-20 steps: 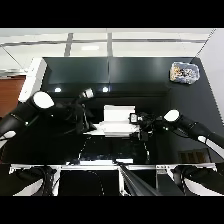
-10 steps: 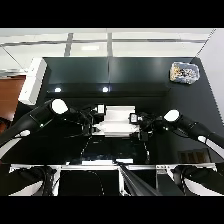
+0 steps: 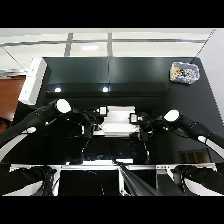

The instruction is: Fold the box and place the chain.

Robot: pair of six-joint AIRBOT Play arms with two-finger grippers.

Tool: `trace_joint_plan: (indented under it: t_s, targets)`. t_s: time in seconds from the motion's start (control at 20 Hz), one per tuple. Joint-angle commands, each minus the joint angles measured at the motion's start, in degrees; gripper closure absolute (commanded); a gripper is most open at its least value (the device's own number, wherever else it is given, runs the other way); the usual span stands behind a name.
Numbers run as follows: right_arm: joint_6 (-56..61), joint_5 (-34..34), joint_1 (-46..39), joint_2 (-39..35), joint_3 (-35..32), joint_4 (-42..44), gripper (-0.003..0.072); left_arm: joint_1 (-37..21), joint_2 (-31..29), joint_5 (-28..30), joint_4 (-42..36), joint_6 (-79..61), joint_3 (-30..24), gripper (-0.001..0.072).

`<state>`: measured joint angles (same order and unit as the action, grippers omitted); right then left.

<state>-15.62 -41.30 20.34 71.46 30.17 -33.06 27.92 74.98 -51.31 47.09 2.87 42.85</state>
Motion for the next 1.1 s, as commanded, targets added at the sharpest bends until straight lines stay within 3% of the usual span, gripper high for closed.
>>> trace_joint_plan:
  t_s: [0.0, 0.1, 0.6, 0.65, 0.7, 0.8, 0.9, 0.95, 1.0, 1.05]
  targets:
    - [0.0, 0.0, 0.1, 0.0, 0.0, 0.0, 0.0323, 0.0, 0.5, -0.3, -4.1, -0.1, 0.1, 0.0476]
    - [0.0, 0.0, 0.1, 0.0, 0.0, 0.0, 0.0322, 0.0, 0.5, -0.2, -7.6, -0.2, 0.1, 0.0475]
    - [0.0, 0.0, 0.1, 0.0, 0.0, 0.0, 0.0322, 5.2, 2.6, 5.2, -10.0, 0.5, 0.0, 0.0477]
    - [0.0, 0.0, 0.1, 0.0, 0.0, 0.0, 0.0323, 5.2, 2.6, 5.2, -10.0, 0.5, 0.0, 0.0519]
    - [0.0, 0.0, 0.1, 0.0, 0.0, 0.0, 0.0322, 5.2, 2.6, 5.2, -9.6, 0.5, 0.0, 0.0629]
    - [0.0, 0.0, 0.1, 0.0, 0.0, 0.0, 0.0322, 5.3, 2.6, 5.2, -8.7, 0.5, 0.0, 0.0631]
    - [0.0, 0.0, 0.1, 0.0, 0.0, 0.0, 0.0322, 5.3, 2.6, 5.1, -8.8, 0.7, 0.0, 0.0269]
    - [0.0, 0.0, 0.1, 0.0, 0.0, 0.0, 0.0322, 5.2, 2.6, 5.0, -8.5, 1.7, 0.1, 0.0362]
    - [0.0, 0.0, 0.1, 0.0, 0.0, 0.0, 0.0322, 5.2, 2.6, 4.7, -8.2, 1.8, 0.1, 0.0532]
    - [0.0, 0.0, 0.1, 0.0, 0.0, 0.0, 0.0322, 5.3, 2.6, 4.3, -8.2, 2.0, 0.1, 0.0544]
